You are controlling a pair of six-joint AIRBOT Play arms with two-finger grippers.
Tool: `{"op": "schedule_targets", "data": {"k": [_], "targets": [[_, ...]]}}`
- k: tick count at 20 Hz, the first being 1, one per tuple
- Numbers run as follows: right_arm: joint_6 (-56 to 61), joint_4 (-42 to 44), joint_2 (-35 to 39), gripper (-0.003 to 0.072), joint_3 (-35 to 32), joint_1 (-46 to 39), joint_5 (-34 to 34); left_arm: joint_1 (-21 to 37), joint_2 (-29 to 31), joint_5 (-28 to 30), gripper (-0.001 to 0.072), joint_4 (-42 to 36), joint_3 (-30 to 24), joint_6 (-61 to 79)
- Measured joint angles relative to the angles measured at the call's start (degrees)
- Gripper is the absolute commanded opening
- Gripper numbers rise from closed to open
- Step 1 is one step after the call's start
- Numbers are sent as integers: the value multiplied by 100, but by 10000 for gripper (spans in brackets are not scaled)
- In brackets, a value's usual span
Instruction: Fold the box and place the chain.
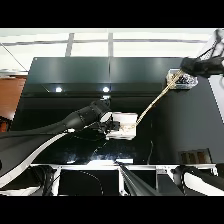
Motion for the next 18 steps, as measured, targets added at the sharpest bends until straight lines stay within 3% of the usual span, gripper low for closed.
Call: {"op": "schedule_targets", "data": {"k": [8,13,18], "targets": [[-890,680,1657,44,179,160,1902,0,0,-2,32,0,0,0],[-1047,914,1923,44,129,835,2852,0,0,-2,32,0,0,2],[-1078,1246,1971,44,-341,1731,3067,0,0,-9,32,0,0,2]]}}
